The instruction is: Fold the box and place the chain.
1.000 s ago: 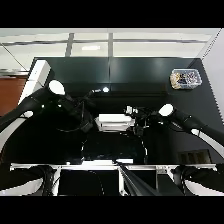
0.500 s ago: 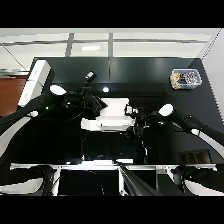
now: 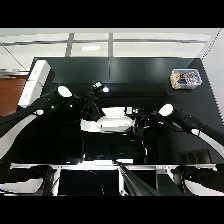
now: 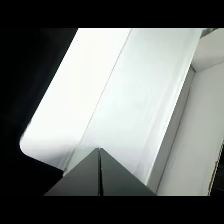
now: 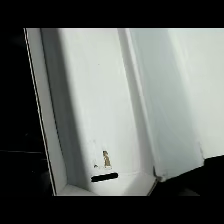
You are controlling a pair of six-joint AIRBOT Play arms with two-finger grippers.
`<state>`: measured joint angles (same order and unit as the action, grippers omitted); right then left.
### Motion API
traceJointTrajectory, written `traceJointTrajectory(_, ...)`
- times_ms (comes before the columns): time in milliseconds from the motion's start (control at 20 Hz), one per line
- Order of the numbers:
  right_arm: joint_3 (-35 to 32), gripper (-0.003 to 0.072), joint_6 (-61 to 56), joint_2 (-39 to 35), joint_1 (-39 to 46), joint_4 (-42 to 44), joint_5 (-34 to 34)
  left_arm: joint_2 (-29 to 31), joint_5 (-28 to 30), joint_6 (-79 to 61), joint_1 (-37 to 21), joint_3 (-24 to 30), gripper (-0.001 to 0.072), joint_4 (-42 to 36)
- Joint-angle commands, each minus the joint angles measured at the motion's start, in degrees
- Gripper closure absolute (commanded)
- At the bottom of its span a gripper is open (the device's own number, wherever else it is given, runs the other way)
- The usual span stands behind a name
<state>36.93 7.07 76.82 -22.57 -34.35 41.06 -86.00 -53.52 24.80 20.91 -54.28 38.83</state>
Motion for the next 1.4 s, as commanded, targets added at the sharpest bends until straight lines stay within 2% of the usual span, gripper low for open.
traceJointTrajectory(0, 0.0, 0.0267, 0.0, 0.0, -0.1, 0.0, -0.1, 2.3, -0.9, 1.5, -2.1, -4.7, 0.0681, 1.7)
traceJointTrajectory(150, 0.0, 0.0267, 0.0, 0.0, -0.1, 0.0, -0.2, 9.6, -1.2, 7.4, -5.6, -5.5, 0.0682, 5.9)
traceJointTrajectory(250, 0.0, 0.0267, 0.0, 0.0, -0.1, 0.0, -0.2, 15.8, -0.8, 13.2, -7.6, -2.4, 0.0682, 8.6)
traceJointTrajectory(350, 0.0, 0.0267, 0.0, 0.0, -0.1, 0.0, -0.2, 22.6, 2.5, 12.5, -8.9, 5.2, 0.0681, 7.5)
traceJointTrajectory(450, 0.0, 0.0267, 0.0, 0.0, -0.1, 0.0, -0.2, 27.0, 2.9, 2.2, -8.9, 13.5, 0.0674, 3.5)
traceJointTrajectory(500, 0.0, 0.0267, 0.0, 0.0, -0.1, 0.0, -0.2, 27.6, 2.3, -3.2, -8.9, 16.3, 0.0543, 2.2)
traceJointTrajectory(550, 0.0, 0.0267, 0.0, 0.0, -0.1, 0.0, -0.2, 27.6, 2.4, -8.2, -8.7, 18.7, 0.0079, 2.1)
traceJointTrajectory(600, 0.0, 0.0267, 0.0, 0.0, -0.1, 0.0, -0.2, 27.3, 2.8, -11.6, -8.4, 20.3, -0.0003, 3.0)
traceJointTrajectory(750, 0.0, 0.0267, 0.0, 0.0, -0.1, 0.0, -0.2, 24.9, 4.4, -27.4, -5.3, 21.5, -0.0002, 8.5)
traceJointTrajectory(800, 0.0, 0.0267, 0.0, 0.0, -0.1, 0.0, -0.2, 23.9, 6.7, -29.5, -3.7, 21.4, -0.0001, 9.1)
traceJointTrajectory(900, 0.0, 0.0267, 0.0, 0.0, -0.1, 0.0, -0.2, 21.9, 12.1, -29.5, -0.7, 21.1, -0.0001, 9.4)
traceJointTrajectory(1150, 0.0, 0.0266, 0.0, 0.0, -0.1, 0.0, -0.1, 16.1, 12.3, -26.9, 4.7, 18.4, 0.0027, 7.7)
traceJointTrajectory(1200, 0.0, 0.0267, 0.0, 0.0, -0.1, 0.0, -0.1, 15.8, 12.0, -26.4, 5.3, 18.4, 0.0044, 6.3)
traceJointTrajectory(1300, 0.0, 0.0266, 0.0, 0.0, -0.1, 0.0, -0.1, 15.6, 10.6, -26.5, 5.9, 18.4, 0.0162, 3.0)
traceJointTrajectory(1350, 0.0, 0.0267, 0.0, 0.0, -0.1, 0.0, -0.1, 15.6, 10.8, -26.5, 6.1, 18.4, 0.0249, 2.0)
